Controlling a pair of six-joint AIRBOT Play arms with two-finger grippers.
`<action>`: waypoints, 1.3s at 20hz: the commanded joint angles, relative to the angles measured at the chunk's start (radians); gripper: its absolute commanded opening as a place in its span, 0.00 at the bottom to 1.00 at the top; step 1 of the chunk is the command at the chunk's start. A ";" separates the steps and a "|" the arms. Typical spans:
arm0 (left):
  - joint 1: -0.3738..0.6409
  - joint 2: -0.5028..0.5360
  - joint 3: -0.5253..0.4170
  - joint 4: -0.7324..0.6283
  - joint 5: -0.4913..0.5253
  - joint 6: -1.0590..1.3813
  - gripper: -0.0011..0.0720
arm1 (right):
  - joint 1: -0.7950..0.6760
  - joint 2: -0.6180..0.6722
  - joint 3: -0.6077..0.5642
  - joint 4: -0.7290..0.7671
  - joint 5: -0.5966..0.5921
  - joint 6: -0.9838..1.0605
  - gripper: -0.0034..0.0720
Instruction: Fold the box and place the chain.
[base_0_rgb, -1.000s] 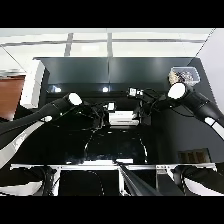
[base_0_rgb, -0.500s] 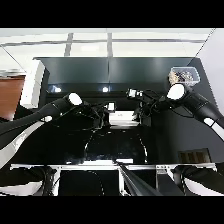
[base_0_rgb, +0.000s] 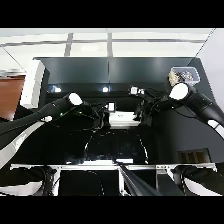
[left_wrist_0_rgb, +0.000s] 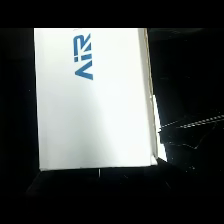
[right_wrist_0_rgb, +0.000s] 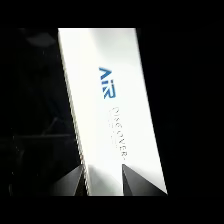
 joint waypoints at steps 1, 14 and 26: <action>0.000 -0.001 0.000 0.000 -0.002 0.001 0.56 | -0.026 0.067 0.013 0.005 0.049 0.244 0.39; 0.000 -0.001 0.000 0.000 -0.002 0.001 0.56 | -0.090 0.028 -0.167 0.427 -0.039 0.616 0.06; 0.000 -0.001 0.000 0.000 -0.002 0.001 0.56 | -0.090 -0.125 -0.169 0.349 -0.080 0.640 0.06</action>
